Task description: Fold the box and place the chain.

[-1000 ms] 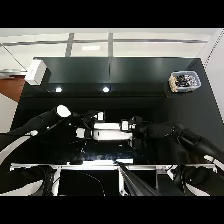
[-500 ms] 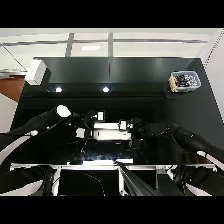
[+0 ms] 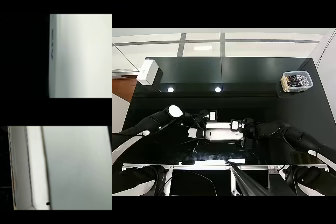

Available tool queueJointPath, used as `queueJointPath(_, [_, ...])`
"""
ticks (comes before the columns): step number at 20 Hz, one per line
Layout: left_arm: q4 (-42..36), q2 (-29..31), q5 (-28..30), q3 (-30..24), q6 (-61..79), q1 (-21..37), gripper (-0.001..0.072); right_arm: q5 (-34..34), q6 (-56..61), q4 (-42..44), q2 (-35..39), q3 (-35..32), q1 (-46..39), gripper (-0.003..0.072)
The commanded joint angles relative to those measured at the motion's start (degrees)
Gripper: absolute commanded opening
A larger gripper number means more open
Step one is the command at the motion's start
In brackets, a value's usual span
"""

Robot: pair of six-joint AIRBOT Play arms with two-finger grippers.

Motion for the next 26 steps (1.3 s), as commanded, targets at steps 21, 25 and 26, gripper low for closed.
queueJointPath(21, [0.0,0.0,0.0,0.0,0.0,0.0,0.0030,0.1,0.0,0.2,-1.6,0.0,0.0,0.0564])
queueJointPath(25, [0.1,0.4,-0.1,0.0,-2.2,0.0,0.0034,0.1,0.0,0.2,-1.6,0.0,0.0,0.0564])
queueJointPath(26, [0.1,0.9,0.0,0.0,-2.8,0.0,0.0085,0.1,0.0,0.2,-1.6,0.0,0.0,0.0564])
